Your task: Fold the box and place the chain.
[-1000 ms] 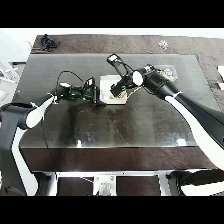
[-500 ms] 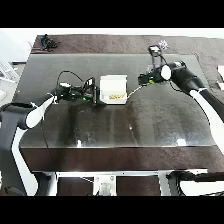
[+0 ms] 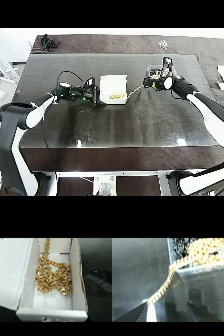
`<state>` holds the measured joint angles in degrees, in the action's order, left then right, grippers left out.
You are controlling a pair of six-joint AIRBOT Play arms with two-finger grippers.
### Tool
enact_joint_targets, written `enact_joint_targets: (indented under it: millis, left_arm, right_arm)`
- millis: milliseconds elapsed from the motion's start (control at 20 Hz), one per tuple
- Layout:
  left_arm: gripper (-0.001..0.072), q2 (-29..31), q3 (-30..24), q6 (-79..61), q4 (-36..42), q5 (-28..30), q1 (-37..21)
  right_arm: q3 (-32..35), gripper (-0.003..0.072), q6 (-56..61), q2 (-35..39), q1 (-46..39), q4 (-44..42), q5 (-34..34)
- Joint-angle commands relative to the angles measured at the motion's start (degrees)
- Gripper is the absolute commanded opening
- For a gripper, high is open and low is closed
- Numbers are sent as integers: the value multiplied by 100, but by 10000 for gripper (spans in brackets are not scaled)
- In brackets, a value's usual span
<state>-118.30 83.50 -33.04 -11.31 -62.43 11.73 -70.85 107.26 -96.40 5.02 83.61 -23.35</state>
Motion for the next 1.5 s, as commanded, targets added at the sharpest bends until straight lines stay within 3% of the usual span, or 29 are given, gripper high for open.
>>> enact_joint_targets:
  millis: [0,350,450,650,750,950,1450]
  left_arm:
    - [627,4,0,-2,-2,2,-2]
    - [627,4,0,-2,-2,2,-2]
    - [627,4,0,-2,-2,2,-2]
    - [627,4,0,-2,-2,2,-2]
    - [627,4,0,-2,-2,2,-2]
    - [627,4,0,-2,-2,2,-2]
    - [627,4,0,-2,-2,2,-2]
  right_arm:
    - [-28,570,31,-267,-39,-682,710]
    - [-273,545,31,-669,-20,-824,761]
    - [-280,404,31,-715,-20,-824,914]
    - [-299,207,33,-743,0,-824,1141]
    - [-308,4,28,-741,20,-820,1226]
    - [-306,3,7,-221,63,-750,1176]
    - [-308,2,-1731,3519,1082,-601,1032]
